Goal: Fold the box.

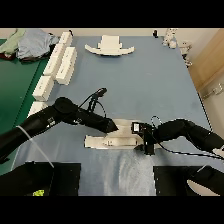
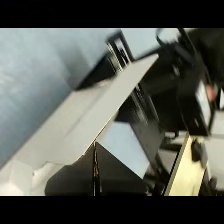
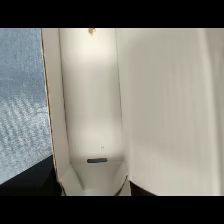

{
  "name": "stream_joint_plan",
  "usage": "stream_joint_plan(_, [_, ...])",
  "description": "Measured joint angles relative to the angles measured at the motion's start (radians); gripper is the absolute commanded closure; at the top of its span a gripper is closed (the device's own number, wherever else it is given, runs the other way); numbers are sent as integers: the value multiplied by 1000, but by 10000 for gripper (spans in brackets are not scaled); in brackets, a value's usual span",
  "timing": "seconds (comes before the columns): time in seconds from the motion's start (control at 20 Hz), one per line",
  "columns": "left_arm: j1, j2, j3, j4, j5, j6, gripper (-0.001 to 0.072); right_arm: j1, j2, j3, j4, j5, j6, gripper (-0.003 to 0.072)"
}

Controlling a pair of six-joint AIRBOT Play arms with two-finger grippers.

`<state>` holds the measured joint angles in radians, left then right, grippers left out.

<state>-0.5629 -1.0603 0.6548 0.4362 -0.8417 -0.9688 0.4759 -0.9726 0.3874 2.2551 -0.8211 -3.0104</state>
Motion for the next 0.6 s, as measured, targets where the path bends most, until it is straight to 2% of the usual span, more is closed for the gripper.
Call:
stream_joint_plan(0.3, [18,-170,20,-10,70,-76,698,-1,0,0,2,3,3,246])
stream_joint_plan(0.6, [23,-231,23,42,119,-130,698,-1,0,0,2,4,1,246])
